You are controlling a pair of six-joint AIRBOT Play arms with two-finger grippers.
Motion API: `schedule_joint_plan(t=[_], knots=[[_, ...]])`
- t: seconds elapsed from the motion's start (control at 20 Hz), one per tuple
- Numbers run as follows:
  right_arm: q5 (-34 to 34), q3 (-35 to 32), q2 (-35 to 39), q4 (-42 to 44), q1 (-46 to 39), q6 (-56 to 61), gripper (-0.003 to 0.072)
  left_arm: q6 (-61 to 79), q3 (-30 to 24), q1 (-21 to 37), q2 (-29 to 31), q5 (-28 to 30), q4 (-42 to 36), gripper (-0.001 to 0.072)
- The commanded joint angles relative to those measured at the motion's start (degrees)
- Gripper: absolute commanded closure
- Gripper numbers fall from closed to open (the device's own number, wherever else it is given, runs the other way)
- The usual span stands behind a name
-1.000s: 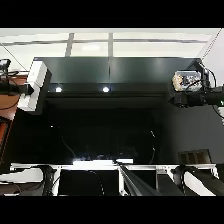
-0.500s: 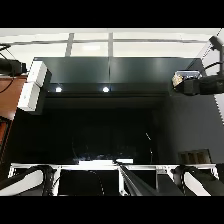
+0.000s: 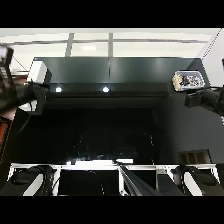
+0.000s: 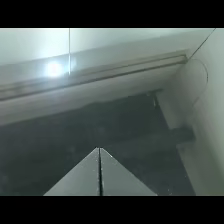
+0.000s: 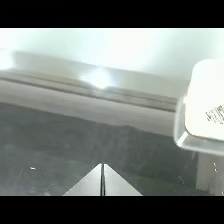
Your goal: Fold the box and place the chain.
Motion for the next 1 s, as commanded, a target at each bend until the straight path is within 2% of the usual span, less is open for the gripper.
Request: schedule_joint_plan(t=[0.0, 0.15, 0.95], knots=[[-1.31, -4.7, 1.29, -0.28, 0.02, -0.46, 0.0673, -0.55, -9.57, -1.09, 9.14, 3.65, 0.57, 0.0683], [0.09, -4.7, 1.29, -0.24, 0.09, -0.46, 0.0673, -0.55, -9.86, -0.52, 10.69, 2.89, 0.55, 0.0682], [0.11, -4.7, 1.29, -0.24, 0.09, -0.46, 0.0673, -0.55, -9.86, -0.52, 10.62, 3.21, 0.55, 0.0682]])
